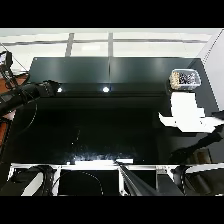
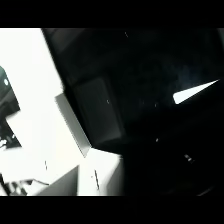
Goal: Fold the box and place the chain.
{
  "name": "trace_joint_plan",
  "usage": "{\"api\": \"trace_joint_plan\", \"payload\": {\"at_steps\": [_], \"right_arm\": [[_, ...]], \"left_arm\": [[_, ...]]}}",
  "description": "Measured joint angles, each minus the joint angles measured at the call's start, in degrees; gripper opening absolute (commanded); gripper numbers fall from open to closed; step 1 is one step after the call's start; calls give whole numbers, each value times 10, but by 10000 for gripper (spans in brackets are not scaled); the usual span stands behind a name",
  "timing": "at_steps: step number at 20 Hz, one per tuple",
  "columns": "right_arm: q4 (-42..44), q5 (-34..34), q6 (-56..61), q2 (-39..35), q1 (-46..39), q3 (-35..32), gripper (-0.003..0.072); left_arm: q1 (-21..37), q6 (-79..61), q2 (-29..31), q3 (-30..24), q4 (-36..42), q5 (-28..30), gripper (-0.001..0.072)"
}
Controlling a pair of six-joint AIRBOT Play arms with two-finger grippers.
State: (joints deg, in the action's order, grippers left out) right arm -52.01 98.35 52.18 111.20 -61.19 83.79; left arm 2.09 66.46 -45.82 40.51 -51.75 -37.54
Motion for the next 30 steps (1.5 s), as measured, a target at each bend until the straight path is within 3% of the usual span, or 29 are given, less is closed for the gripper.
{"api": "trace_joint_plan", "payload": {"at_steps": [2,3,9,17,22,30], "right_arm": [[-7,6,-2,0,1,-6,122],[-8,9,-5,0,2,-7,48],[9,18,-25,-18,11,-32,45],[68,-26,-60,-116,70,-123,45],[108,-41,-77,-186,165,-183,45],[192,-178,-95,-363,404,-301,44]], "left_arm": [[0,0,0,0,1,0,713],[0,0,0,0,2,0,713],[0,1,0,0,2,-3,712],[0,0,0,0,18,-23,708],[-26,0,-2,-4,38,-68,708],[-109,0,-43,-5,51,-80,709]]}}
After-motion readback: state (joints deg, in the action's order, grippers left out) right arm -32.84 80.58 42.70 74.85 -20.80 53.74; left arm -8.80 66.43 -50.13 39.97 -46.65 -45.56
